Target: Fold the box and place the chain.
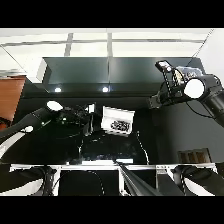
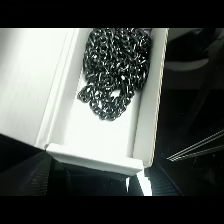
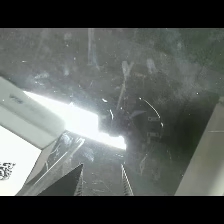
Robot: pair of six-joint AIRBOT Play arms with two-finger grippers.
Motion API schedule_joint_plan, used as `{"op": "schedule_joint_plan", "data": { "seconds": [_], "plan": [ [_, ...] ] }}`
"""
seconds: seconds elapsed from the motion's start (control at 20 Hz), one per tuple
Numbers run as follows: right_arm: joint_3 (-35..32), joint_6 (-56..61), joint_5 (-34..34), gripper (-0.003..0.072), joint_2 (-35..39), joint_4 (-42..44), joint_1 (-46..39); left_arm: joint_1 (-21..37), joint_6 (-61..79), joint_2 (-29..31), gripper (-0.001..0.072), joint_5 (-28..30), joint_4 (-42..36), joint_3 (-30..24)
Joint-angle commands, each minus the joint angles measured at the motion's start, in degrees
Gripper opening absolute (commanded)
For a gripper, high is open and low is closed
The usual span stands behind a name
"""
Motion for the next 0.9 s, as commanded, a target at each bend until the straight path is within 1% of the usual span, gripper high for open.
{"op": "schedule_joint_plan", "data": {
  "seconds": [0.0, 0.2, 0.35, 0.4, 0.6, 0.85],
  "plan": [
    [0.0, 0.0, -0.3, 0.0289, 0.0, 0.2, 0.0, -1.4, 0.6, -0.4, 0.0706, 0.0, 0.3, 0.3],
    [0.0, 0.0, -0.2, 0.0289, 0.0, 0.2, 0.0, -1.4, 0.7, -0.7, 0.0706, -2.8, 1.1, 0.3],
    [0.0, 0.0, -0.4, 0.0289, 0.0, 0.2, 0.0, -1.4, 0.7, -0.7, 0.0706, -3.0, 4.8, 0.3],
    [0.0, 0.0, -0.6, 0.0288, 0.0, 0.2, 0.0, -1.4, 0.6, -0.7, 0.0706, -2.8, 4.3, 0.3],
    [0.0, 0.0, -1.0, 0.0288, 0.0, 0.2, 0.0, -1.5, 0.6, -0.8, 0.0706, -2.5, -3.2, 0.3],
    [0.0, 0.0, -1.2, 0.0288, 0.0, 0.9, 0.0, -1.9, 0.7, -1.3, 0.0706, -2.6, -2.5, 0.4]
  ]
}}
